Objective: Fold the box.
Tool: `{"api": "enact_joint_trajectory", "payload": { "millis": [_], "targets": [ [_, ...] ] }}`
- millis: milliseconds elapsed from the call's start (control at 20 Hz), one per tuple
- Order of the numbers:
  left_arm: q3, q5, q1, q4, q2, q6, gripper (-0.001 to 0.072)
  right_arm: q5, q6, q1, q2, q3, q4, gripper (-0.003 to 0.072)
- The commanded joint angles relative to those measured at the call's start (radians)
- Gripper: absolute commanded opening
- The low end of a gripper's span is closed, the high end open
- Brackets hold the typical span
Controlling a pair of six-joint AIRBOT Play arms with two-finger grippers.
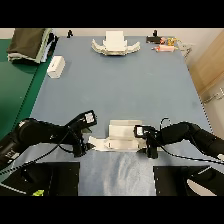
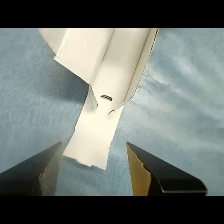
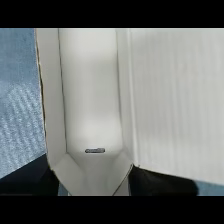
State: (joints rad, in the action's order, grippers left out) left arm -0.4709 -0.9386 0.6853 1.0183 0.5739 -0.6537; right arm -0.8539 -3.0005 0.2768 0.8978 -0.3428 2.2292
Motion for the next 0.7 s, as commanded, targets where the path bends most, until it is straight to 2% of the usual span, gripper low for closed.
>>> {"api": "enact_joint_trajectory", "payload": {
  "millis": [0,200,350,600,650],
  "targets": [
    [0.064,0.065,-0.004,-0.116,0.081,0.295,0.0616,0.000,0.000,-0.001,0.000,-0.001,0.000,0.0504],
    [0.073,0.158,-0.003,-0.259,0.208,0.474,0.0615,0.000,0.000,-0.001,0.000,-0.001,0.000,0.0504],
    [0.072,0.173,-0.003,-0.362,0.294,0.623,0.0613,0.000,0.000,-0.001,0.000,-0.001,0.000,0.0503],
    [0.071,0.258,0.007,-0.443,0.362,0.699,0.0592,0.000,0.000,-0.001,0.000,-0.001,0.000,0.0504],
    [0.071,0.257,0.007,-0.443,0.367,0.700,0.0494,0.000,0.000,-0.001,0.000,-0.001,0.000,0.0504]
  ]
}}
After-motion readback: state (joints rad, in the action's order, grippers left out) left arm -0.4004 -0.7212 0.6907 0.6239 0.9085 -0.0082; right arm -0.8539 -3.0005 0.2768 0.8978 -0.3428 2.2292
